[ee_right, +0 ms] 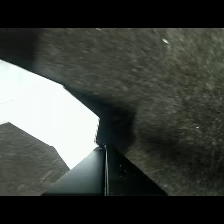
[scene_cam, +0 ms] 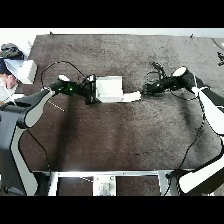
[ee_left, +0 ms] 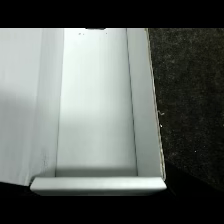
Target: Fold the box and place the chain.
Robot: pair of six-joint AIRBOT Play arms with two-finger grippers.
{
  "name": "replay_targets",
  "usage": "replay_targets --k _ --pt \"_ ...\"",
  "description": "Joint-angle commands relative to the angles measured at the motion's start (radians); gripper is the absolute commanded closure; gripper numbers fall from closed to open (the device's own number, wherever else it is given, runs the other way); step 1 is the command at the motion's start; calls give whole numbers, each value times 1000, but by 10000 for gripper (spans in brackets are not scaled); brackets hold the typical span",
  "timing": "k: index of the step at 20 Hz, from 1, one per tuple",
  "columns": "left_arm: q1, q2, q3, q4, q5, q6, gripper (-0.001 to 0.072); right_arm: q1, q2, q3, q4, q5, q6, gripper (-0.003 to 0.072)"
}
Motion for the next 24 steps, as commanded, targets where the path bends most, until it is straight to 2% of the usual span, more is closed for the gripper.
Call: replay_targets --k 1,11,15,20,22,23,24 --pt "1 0 0 0 0 -1 358 2 2 -1 -43 -22 36 696" --pt "1 0 0 0 0 -1 357 83 -34 -1 -48 -23 34 695" --pt "1 0 0 0 0 -1 357 103 -28 -1 177 40 -76 695" --pt "1 0 0 0 0 -1 357 106 29 0 178 21 -78 694" --pt "1 0 0 0 0 -1 357 117 29 1 178 29 -60 426" --pt "1 0 0 0 0 -1 357 128 29 1 178 33 -60 394" --pt "1 0 0 0 0 -1 357 141 29 1 178 30 -60 393"
